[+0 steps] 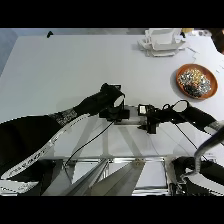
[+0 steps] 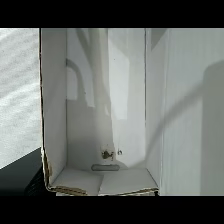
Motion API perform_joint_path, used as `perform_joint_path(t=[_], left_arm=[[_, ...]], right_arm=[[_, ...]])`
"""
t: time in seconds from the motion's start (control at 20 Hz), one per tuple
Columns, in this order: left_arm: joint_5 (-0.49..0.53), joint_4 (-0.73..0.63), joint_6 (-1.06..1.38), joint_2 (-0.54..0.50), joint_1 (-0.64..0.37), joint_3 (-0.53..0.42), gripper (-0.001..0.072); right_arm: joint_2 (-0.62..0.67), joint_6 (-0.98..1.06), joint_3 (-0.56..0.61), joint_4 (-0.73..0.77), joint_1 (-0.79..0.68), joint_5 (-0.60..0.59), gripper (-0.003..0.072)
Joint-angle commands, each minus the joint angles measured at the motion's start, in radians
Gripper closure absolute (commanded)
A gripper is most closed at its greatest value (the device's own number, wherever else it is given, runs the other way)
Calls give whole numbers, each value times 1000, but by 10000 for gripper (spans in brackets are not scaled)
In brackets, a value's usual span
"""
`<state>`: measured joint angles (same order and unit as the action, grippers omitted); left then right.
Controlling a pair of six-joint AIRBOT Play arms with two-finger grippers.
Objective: Fold the box and place the chain.
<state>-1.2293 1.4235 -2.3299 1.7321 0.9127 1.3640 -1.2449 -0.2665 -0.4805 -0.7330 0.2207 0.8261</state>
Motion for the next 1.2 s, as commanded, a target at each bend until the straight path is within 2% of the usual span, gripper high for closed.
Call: perform_joint_path(t=[0.0, 0.45, 0.65, 0.7, 0.75, 0.9, 0.95, 1.0, 1.1, 1.15], left_arm=[[-10, 15, -1, 0, 0, 0, 562], [-35, 37, 0, 18, 11, 0, 560], [-39, 37, 0, 18, 14, 0, 602], [-38, 37, 0, 18, 14, 0, 682], [-39, 36, 0, 18, 14, 0, 706], [-44, 31, 2, 18, 14, 0, 704], [-44, 27, 18, 16, 13, 0, 686], [-47, 24, 41, 12, 13, 0, 608], [-54, 25, 98, -13, 6, 0, 395], [-55, 24, 126, -32, -3, 0, 324]], right_arm=[[0, 0, 0, 0, 0, 0, 307], [0, 0, 0, 0, 0, 0, 307], [0, 0, 0, 0, 0, 0, 307], [0, 0, 0, 0, 0, 0, 307], [0, 0, 0, 0, 0, 0, 307], [0, 0, 0, 0, 0, 0, 307], [0, 0, 0, 0, 0, 0, 307], [0, 0, 0, 0, 0, 0, 307], [0, 0, 0, 0, 0, 0, 307], [0, 0, 0, 0, 0, 0, 307]])
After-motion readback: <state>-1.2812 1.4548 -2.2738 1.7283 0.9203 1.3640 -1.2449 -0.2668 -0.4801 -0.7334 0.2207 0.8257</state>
